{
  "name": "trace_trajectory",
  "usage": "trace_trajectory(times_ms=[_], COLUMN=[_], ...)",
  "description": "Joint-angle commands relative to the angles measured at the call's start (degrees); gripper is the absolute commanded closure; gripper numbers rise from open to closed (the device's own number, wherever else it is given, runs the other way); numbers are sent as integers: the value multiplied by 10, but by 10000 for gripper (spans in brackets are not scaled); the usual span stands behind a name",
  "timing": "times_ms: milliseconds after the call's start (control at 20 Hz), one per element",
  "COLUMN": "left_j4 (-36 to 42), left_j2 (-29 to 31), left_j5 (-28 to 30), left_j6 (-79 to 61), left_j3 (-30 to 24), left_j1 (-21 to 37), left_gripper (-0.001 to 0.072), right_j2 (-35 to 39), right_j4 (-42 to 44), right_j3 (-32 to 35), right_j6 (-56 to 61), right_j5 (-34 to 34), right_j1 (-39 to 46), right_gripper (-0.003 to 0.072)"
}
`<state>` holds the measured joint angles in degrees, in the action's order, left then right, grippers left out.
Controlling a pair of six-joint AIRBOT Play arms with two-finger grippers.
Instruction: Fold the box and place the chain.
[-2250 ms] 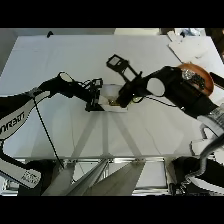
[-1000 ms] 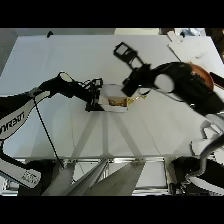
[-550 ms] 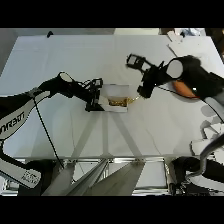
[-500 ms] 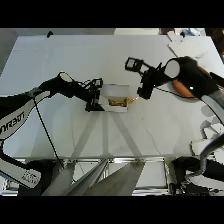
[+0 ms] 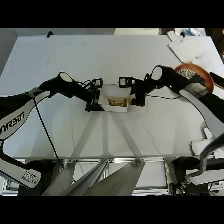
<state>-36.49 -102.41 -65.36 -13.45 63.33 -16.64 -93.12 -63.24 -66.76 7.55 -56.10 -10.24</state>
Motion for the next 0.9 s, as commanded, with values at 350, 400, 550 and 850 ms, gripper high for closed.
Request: trace_trajectory(times_ms=[350,400,550,850], left_j4=[0,0,0,0], left_j2=[0,0,0,0], left_j5=[0,0,0,0], left_j6=[0,0,0,0], left_j3=[0,0,0,0], left_j1=[0,0,0,0], left_gripper=[499,499,499,499], right_j2=[-35,-35,-32,15], right_j4=[27,19,-18,-32], right_j3=[0,0,0,0], right_j6=[-34,-33,10,75], right_j5=[19,19,18,13], right_j1=[0,0,0,0], right_gripper=[673,673,674,674])
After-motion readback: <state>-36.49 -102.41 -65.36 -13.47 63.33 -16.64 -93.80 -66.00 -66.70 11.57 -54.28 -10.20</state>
